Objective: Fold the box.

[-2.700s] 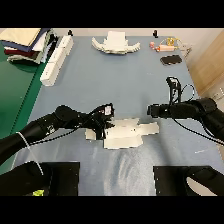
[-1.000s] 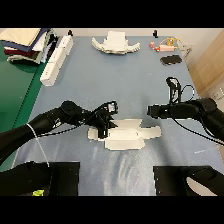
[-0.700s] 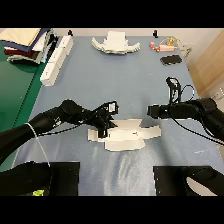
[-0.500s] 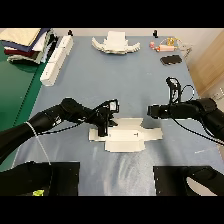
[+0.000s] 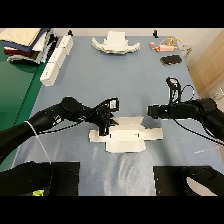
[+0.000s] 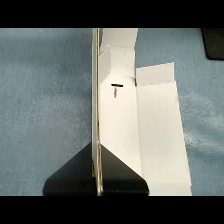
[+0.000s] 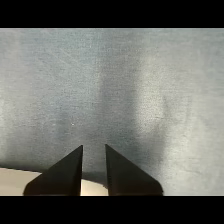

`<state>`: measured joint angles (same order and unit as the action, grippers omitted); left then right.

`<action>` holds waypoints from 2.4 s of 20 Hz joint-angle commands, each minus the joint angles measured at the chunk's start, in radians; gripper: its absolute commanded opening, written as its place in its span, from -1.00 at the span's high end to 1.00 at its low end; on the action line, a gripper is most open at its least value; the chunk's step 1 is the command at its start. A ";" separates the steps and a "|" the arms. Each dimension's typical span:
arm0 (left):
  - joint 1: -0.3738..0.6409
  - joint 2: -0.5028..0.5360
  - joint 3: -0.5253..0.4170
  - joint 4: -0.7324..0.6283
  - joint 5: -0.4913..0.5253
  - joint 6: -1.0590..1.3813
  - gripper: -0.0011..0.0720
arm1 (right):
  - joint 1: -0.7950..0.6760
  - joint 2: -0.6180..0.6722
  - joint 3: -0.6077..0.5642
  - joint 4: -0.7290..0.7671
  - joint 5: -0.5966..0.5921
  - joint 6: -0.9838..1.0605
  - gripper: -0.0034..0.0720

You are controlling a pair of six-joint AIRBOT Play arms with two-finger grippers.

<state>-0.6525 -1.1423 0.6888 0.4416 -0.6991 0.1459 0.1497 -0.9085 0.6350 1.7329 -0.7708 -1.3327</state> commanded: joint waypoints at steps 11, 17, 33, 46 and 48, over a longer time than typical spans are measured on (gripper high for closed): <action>-0.001 -0.030 0.000 0.009 -0.044 -0.016 0.93 | 0.001 0.001 0.000 0.003 -0.032 0.000 0.33; -0.001 -0.030 0.000 0.008 -0.047 -0.016 0.93 | 0.001 0.001 0.000 0.003 -0.092 0.000 0.33; -0.001 0.029 0.008 -0.004 0.027 0.005 0.94 | 0.001 0.001 0.000 -0.001 -0.103 -0.003 0.33; -0.003 0.040 -0.082 0.019 0.078 0.003 0.94 | 0.001 0.001 0.000 -0.009 -0.066 -0.004 0.70; -0.007 0.032 -0.084 0.019 0.077 -0.005 0.94 | 0.001 0.001 0.000 -0.008 -0.067 -0.004 0.70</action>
<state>-0.6556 -1.1000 0.6155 0.4564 -0.6224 0.1486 0.1497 -0.9085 0.6350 1.7237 -0.8417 -1.3365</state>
